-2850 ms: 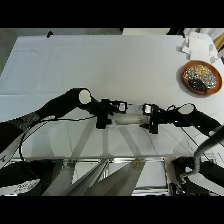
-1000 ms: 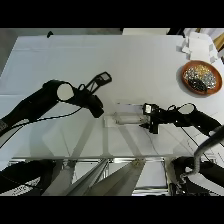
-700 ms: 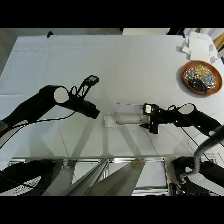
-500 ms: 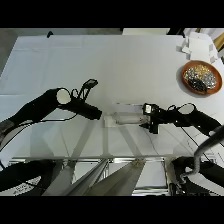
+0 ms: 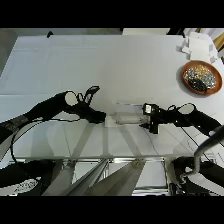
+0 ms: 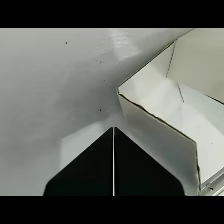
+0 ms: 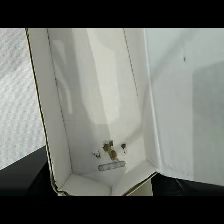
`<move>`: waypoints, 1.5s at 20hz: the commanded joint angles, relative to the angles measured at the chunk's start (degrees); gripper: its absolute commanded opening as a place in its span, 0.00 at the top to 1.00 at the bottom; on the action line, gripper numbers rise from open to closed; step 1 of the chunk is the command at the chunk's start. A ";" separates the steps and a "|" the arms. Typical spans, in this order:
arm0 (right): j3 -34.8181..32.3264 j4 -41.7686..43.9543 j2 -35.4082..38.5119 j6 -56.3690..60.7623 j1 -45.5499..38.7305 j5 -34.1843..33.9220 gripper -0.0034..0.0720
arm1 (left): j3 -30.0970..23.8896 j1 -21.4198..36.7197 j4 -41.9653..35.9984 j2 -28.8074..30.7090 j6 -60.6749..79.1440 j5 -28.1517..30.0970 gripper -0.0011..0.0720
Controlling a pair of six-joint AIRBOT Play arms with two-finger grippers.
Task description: Fold the box and place the chain.
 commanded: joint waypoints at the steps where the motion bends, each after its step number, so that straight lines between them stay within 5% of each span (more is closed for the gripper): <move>1: 0.02 0.02 0.04 0.02 0.00 0.02 0.42 | -0.02 -1.22 -1.38 -0.61 -0.31 1.14 0.98; 13: 0.02 0.02 0.04 0.02 0.00 0.02 0.42 | -0.02 -3.48 -6.45 4.24 3.04 1.29 0.97; 17: 0.02 0.02 0.04 0.02 0.00 0.00 0.42 | 0.00 -4.20 -7.91 4.24 3.04 1.36 0.76; 30: 0.02 0.02 0.04 0.02 0.00 0.00 0.42 | 0.00 -3.23 -9.44 4.28 3.06 2.01 0.76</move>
